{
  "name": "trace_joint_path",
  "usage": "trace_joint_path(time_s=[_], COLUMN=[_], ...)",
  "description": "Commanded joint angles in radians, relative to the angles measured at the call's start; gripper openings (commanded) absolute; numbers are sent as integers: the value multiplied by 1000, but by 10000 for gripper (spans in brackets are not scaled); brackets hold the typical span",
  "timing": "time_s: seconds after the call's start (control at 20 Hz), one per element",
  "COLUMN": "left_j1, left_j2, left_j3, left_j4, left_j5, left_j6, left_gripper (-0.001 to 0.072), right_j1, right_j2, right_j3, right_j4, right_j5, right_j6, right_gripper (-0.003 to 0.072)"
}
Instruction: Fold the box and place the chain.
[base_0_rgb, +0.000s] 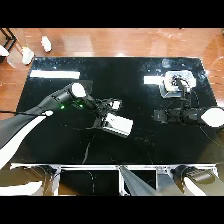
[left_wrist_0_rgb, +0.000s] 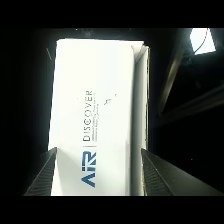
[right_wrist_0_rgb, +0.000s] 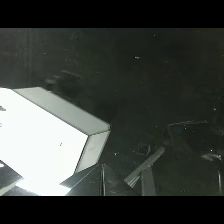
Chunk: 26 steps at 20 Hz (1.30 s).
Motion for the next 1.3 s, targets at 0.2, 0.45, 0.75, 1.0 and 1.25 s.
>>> trace_joint_path(time_s=[0.2,0.45,0.75,1.0,1.25], left_j1=[1,1,1,0,0], left_j2=[-4,-5,-5,-6,-33], left_j3=[1,1,1,1,1], left_j4=[-4,-7,-10,-8,-6], left_j5=[24,36,34,20,20], left_j6=[-1,-1,-14,-16,-16], left_gripper=[624,624,624,624,625], right_j1=[0,0,0,0,0], right_j2=[-1,-1,-1,-1,-1], right_j3=[0,0,0,0,0], right_j4=[0,0,0,0,0], right_j5=[0,0,0,0,0], right_j6=[0,0,0,0,0], right_gripper=[20,20,20,20,20])
